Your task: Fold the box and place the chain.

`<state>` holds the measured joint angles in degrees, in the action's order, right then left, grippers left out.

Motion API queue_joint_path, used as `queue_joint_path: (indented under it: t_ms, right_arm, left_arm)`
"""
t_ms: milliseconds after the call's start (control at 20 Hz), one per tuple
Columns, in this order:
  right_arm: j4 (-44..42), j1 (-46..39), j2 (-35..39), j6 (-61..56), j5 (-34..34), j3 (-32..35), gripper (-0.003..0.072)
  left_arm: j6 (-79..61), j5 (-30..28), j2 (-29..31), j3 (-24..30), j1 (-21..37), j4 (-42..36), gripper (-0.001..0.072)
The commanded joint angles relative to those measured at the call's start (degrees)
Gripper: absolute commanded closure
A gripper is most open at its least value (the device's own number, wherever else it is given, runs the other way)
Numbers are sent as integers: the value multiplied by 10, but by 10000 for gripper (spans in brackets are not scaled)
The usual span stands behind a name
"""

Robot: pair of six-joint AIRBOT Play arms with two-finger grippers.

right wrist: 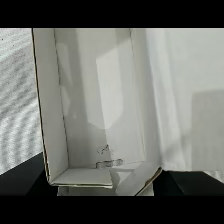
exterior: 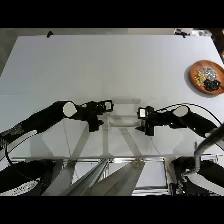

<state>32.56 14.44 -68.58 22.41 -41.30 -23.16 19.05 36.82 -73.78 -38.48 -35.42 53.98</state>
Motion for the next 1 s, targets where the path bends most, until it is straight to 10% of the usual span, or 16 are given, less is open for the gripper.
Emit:
queue_joint_path:
  t_ms: [0, 200, 650, 950]
  right_arm:
    - [0, 0, 0, 0, 0, 0, 204]
    - [0, 0, 0, 0, 0, 0, 204]
    - [0, 0, 0, 0, 0, 0, 204]
    - [0, 0, 0, 0, 0, 0, 204]
  left_arm:
    - [-11, -20, -1, 0, -3, -10, 296]
    - [-18, -21, -1, 0, -41, -10, 301]
    - [-34, 7, 0, 0, -79, -9, 584]
    - [-34, -33, 0, 0, -79, -37, 572]
